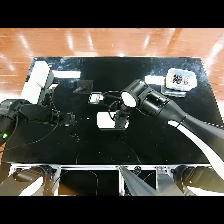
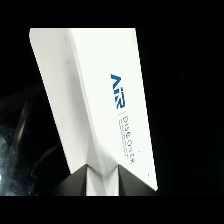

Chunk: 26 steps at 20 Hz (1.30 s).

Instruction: Fold the box and place the chain.

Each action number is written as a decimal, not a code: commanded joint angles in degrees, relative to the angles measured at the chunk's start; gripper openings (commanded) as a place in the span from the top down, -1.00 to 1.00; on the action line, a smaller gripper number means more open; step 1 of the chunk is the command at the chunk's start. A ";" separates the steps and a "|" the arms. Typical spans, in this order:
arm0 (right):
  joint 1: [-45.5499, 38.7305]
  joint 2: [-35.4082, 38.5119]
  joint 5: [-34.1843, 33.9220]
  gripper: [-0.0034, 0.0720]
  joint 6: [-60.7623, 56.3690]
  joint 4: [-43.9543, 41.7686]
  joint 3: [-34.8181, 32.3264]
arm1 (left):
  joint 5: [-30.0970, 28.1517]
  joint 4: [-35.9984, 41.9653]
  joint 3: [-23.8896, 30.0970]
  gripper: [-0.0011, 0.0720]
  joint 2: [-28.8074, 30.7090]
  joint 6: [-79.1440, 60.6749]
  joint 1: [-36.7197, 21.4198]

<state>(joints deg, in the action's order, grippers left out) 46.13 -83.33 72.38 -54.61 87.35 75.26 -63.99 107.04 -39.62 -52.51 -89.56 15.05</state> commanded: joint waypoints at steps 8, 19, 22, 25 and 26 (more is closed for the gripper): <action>-0.07 0.02 -1.07 0.39 0.00 -0.07 0.07 | 0.00 0.00 0.02 -0.52 -0.04 -0.02 0.04; -3.69 -1.36 -7.13 -0.95 7.78 -0.52 0.07 | 0.00 0.17 0.02 -0.52 -0.04 0.00 0.04; -3.63 -1.36 -6.88 -0.95 7.93 -1.03 0.07 | -0.02 0.17 0.02 -0.52 -0.61 0.00 0.04; -3.48 -1.07 -2.21 -0.95 7.10 -1.97 1.60 | -0.02 0.20 0.02 -0.52 -1.44 0.00 0.04; -3.50 -0.83 0.31 -0.95 5.79 -2.03 3.13 | -0.02 0.20 0.02 -0.52 -1.62 -0.02 0.04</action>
